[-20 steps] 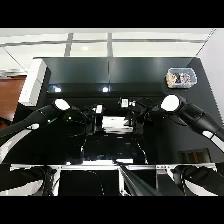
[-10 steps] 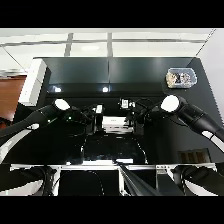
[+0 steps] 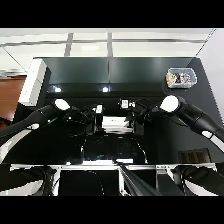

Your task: Fold the box and place the chain.

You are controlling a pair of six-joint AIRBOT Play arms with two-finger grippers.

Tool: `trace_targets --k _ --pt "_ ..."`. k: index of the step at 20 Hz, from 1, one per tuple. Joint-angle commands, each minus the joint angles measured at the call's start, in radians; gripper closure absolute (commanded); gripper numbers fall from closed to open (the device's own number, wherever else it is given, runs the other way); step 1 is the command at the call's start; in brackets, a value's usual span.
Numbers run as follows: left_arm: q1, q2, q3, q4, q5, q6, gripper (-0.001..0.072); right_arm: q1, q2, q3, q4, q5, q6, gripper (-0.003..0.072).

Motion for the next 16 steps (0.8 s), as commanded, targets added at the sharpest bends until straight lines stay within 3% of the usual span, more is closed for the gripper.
trace_targets --k 1,6,11,13,16 --pt "0.0 -0.001 0.0 0.0 0.0 0.0 0.0287 0.001 -0.005 -0.019 -0.005 0.005 0.006 0.0425" --pt "0.0 0.0 0.0 -0.001 0.0 0.0 0.0287 -0.009 0.01 -0.02 -0.005 0.011 0.132 0.0425" --pt "0.0 0.0 0.0 -0.001 -0.001 0.0 0.0288 -0.087 0.095 0.021 0.045 0.134 0.549 0.0427" --pt "0.0 0.0 0.0 -0.001 -0.001 0.0 0.0287 -0.099 0.092 0.003 0.131 0.129 0.691 0.0672" --pt "0.0 0.0 0.0 -0.001 -0.001 0.0 0.0287 -0.099 0.045 -0.018 0.299 0.105 0.711 0.0672"
